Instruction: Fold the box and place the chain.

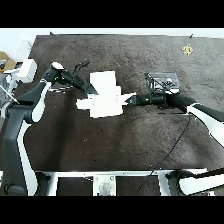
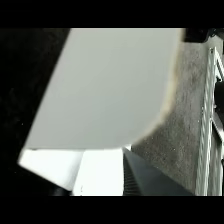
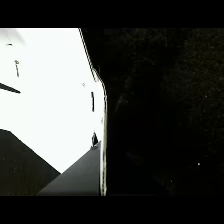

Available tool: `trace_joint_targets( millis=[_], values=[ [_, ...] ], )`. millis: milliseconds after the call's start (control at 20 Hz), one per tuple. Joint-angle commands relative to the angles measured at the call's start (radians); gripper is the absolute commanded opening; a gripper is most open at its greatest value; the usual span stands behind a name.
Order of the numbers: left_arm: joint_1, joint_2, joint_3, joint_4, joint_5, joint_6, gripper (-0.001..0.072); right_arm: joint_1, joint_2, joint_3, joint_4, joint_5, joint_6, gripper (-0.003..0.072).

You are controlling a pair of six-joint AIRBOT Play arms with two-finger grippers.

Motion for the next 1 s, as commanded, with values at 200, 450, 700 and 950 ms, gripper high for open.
trace_joint_targets(
  millis=[200,450,700,950],
  values=[
    [0.000,-0.001,0.000,0.013,0.040,0.005,0.0012,0.000,0.000,0.001,0.000,0.000,0.000,0.0002],
    [0.000,0.000,0.000,0.013,0.043,0.047,0.0010,-0.003,0.001,0.003,0.000,-0.001,-0.004,0.0261],
    [0.000,0.008,0.003,0.013,0.074,0.200,0.0009,-0.110,0.077,0.003,-0.001,0.014,-0.030,0.0511],
    [0.000,0.050,0.027,0.014,0.132,0.492,0.0009,-0.180,0.106,0.002,-0.004,0.057,-0.082,0.0511]
  ],
)
